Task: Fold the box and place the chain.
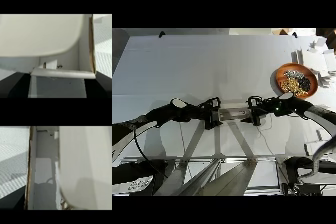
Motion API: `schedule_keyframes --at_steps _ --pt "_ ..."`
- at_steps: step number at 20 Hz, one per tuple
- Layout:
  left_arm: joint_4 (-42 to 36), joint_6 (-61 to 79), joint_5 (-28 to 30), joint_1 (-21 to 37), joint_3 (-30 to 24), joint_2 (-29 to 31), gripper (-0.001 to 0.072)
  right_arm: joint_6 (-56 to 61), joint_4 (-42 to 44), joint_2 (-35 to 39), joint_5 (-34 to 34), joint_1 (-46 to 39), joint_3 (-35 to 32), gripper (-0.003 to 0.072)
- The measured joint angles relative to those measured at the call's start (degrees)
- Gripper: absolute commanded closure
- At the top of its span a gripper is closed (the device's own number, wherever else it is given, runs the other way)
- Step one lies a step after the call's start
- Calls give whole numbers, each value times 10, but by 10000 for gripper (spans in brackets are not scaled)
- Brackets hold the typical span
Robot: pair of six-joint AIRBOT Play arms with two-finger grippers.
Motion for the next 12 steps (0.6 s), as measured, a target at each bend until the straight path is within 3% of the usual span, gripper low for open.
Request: schedule_keyframes --at_steps 9,12 --pt "-4 44 -36 0 0 0 27 0 -1 0 1 0 0 144" --pt "-5 59 -40 0 0 0 470 0 -2 0 2 0 0 144"
